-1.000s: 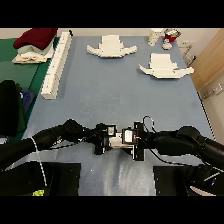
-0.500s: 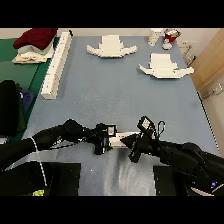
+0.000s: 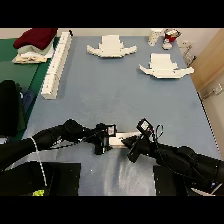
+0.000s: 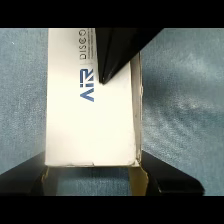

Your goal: Fold the box.

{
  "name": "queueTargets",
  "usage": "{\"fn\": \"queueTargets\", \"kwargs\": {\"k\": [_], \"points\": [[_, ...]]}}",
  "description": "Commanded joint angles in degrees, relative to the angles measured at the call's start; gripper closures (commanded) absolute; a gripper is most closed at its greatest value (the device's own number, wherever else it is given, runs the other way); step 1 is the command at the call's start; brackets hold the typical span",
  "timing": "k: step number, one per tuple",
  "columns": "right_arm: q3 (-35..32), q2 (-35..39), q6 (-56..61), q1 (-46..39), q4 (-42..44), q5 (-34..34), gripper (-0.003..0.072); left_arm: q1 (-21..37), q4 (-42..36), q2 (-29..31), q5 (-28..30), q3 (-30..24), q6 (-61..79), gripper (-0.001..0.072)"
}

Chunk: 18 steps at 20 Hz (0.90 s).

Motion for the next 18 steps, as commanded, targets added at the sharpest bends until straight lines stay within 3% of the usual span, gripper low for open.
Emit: {"fn": "queueTargets", "kwargs": {"k": [1, 18], "points": [[-0.44, -1.38, 0.39, 0.13, -0.02, -0.74, 0.0682, 0.0, 0.04, 0.07, 0.0, 0.04, 0.07, 0.0267], [-0.48, -2.64, 0.35, 0.13, -0.11, -0.94, 0.0682, 0.0, 0.04, 0.07, 0.0, 0.04, 0.07, 0.0267]]}}
